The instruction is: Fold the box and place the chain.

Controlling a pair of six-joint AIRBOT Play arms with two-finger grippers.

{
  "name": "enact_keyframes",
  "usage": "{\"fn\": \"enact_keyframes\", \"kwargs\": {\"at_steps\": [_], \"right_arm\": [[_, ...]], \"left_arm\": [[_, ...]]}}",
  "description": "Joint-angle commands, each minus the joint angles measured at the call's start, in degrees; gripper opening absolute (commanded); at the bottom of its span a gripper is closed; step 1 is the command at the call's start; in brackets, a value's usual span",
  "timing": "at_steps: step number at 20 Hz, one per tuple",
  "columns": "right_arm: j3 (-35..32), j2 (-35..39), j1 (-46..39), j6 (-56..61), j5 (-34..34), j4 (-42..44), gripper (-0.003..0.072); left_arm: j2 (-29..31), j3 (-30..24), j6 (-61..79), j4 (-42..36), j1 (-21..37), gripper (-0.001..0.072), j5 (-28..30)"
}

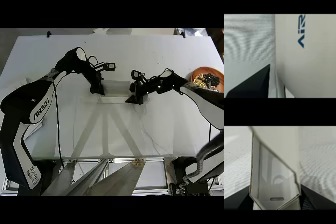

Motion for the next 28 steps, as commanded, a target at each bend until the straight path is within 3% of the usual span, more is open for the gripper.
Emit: {"fn": "enact_keyframes", "kwargs": {"at_steps": [1,7,9,11,16,17,18,20,23,26,28], "right_arm": [[0.1,0.0,0.0,0.0,0.0,0.0,0.0458],[0.1,0.0,0.0,0.0,0.0,0.0,0.0458],[0.1,0.0,0.0,0.0,0.0,0.0,0.0458],[0.1,0.0,0.0,0.0,0.0,0.0,0.0458],[0.1,0.0,0.0,0.0,0.0,0.0,0.0458],[0.1,0.0,0.0,0.0,0.0,0.0,0.0458],[0.1,0.0,0.0,0.0,0.0,0.0,0.0458],[0.1,0.0,0.0,0.0,0.0,0.0,0.0458],[0.1,0.0,0.0,0.0,0.0,0.0,0.0458],[0.1,0.0,0.0,0.0,0.0,0.0,0.0458],[0.1,0.0,0.0,0.0,0.0,0.0,0.0458]], "left_arm": [[1.6,0.0,-1.0,2.6,0.1,0.0316,-1.0],[7.3,0.0,-3.4,0.2,7.0,0.0316,-4.0],[9.5,0.0,-3.6,-1.1,9.6,0.0314,-7.5],[11.8,0.0,-4.7,-5.4,12.9,0.0198,-10.4],[21.8,0.0,-9.0,-3.7,13.6,0.0188,-11.7],[23.8,-0.8,-8.9,-4.1,12.8,0.0087,-11.6],[25.5,-2.1,-8.5,-4.7,12.0,0.0013,-11.6],[28.0,-7.0,-8.2,-4.5,9.8,0.0007,-11.2],[29.3,-18.9,-3.2,-5.0,5.8,0.0006,-8.1],[29.0,-30.2,5.2,-12.7,2.0,0.0008,4.2],[27.6,-33.2,7.9,-21.6,1.2,0.0008,12.2]]}}
